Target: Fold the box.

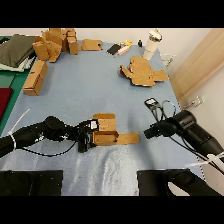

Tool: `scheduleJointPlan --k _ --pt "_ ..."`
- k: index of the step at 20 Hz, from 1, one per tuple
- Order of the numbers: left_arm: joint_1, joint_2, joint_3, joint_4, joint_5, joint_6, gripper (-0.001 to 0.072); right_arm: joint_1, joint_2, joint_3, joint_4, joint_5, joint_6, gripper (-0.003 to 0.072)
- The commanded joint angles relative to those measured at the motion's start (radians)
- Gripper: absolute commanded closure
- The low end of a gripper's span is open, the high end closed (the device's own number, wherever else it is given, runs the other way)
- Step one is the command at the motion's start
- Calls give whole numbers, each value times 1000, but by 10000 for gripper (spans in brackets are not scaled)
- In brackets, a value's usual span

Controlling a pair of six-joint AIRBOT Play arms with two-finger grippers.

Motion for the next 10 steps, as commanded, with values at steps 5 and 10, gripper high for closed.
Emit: scheduleJointPlan --k 5,10 --pt "1 0 0 1 0 1 377 -209 -138 -7 491 24 -236 683" --pt "1 0 1 1 0 1 377 -209 -216 -8 563 15 -333 683"
